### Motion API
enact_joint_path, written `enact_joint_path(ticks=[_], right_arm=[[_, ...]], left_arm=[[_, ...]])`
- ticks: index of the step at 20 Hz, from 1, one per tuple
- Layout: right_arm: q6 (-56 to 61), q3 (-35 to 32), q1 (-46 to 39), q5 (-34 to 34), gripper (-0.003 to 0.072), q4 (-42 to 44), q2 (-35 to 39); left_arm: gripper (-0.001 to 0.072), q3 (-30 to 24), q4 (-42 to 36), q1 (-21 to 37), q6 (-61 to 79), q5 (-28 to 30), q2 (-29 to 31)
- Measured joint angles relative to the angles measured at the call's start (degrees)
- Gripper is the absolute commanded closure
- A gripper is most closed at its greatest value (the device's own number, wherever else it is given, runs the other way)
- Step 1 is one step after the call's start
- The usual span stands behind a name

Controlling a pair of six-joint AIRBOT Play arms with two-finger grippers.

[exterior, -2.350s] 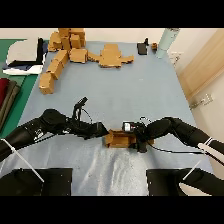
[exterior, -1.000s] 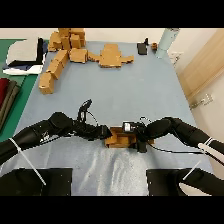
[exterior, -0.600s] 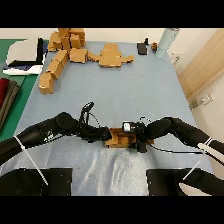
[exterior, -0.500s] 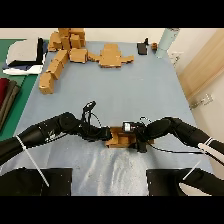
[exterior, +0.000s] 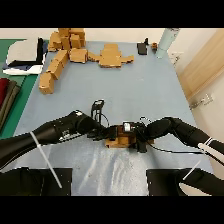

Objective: Fold the box.

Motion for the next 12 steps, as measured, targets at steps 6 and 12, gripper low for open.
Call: enact_joint_path(ticks=[6,12], right_arm=[[0.00,0.00,0.00,0.00,0.0248,0.02,0.00],[0.00,0.00,0.00,0.02,0.0248,0.00,0.00]], left_arm=[[0.0189,6.71,7.89,-3.65,-8.48,-7.98,-6.47],[0.0189,12.83,15.28,-5.42,-15.87,-15.45,-10.43]])
